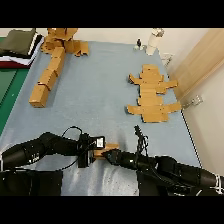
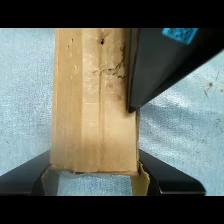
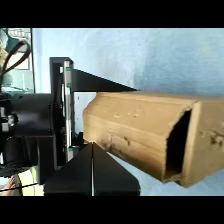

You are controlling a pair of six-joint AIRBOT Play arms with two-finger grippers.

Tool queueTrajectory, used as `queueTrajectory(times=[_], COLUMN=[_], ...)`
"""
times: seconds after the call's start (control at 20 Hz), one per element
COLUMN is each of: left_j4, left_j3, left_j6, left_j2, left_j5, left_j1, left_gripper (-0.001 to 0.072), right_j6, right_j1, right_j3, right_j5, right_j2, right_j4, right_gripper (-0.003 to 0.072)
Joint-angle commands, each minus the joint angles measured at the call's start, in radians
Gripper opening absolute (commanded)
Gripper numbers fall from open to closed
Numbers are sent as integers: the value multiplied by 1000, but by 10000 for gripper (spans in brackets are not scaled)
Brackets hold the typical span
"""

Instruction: Fold the box.

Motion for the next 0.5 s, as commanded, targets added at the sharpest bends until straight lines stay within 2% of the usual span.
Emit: queueTrajectory(times=[0.0, 0.45], left_j4=[0, 0], left_j3=[0, 0], left_j6=[0, 0], left_j2=[0, 0], left_j5=[0, 0], left_j1=[0, 0], left_gripper=[476, 476], right_j6=[2, 2], right_j1=[-1, 0], right_j3=[0, 0], right_j5=[0, 6], right_j2=[-38, -92], right_j4=[-2, -3], right_gripper=[-1, 0])
